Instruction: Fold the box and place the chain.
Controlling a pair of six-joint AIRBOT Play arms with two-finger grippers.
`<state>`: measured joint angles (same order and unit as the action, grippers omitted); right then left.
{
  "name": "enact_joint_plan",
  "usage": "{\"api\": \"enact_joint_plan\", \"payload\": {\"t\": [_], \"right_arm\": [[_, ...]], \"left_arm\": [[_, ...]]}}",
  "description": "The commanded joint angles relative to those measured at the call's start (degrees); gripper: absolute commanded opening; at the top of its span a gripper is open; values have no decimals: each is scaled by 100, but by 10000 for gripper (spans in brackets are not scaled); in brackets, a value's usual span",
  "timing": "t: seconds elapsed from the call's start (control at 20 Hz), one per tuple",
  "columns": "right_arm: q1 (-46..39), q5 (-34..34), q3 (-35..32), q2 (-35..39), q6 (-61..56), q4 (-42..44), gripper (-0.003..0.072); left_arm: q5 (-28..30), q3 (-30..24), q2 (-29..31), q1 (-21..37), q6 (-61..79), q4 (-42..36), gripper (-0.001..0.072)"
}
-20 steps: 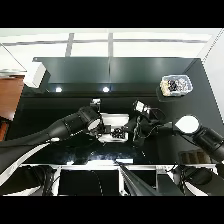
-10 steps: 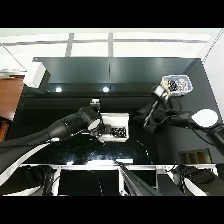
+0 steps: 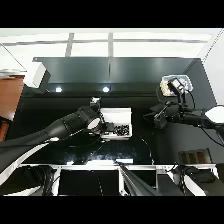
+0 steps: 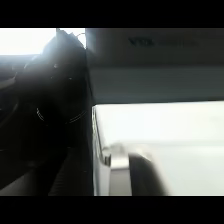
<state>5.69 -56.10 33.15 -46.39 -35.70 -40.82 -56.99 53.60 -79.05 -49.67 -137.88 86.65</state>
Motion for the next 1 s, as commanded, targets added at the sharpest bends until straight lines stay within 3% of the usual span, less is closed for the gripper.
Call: {"api": "enact_joint_plan", "payload": {"t": [0.0, 0.25, 0.4, 0.65, 0.8, 0.95], "right_arm": [[-46, -66, 4, 4, -256, -17, 646], [-46, -72, 4, 4, -293, -20, 645], [-46, -70, 4, 4, -293, -17, 645], [-46, -66, 4, 4, -291, -17, 645], [-46, -90, 4, 4, -293, -17, 644], [-46, -192, 4, 4, -293, -39, 645]], "left_arm": [[-308, 7, 214, 111, 616, -9, 446], [-1408, 0, 1217, 511, 2468, 426, 445], [-2002, -7, 1880, 1058, 3432, 750, 444], [-2033, -85, 2715, 2000, 5831, -621, 444], [-1880, -579, 2752, 2284, 7069, -1499, 445], [-1360, -1294, 2730, 2435, 8070, -2151, 447]]}}
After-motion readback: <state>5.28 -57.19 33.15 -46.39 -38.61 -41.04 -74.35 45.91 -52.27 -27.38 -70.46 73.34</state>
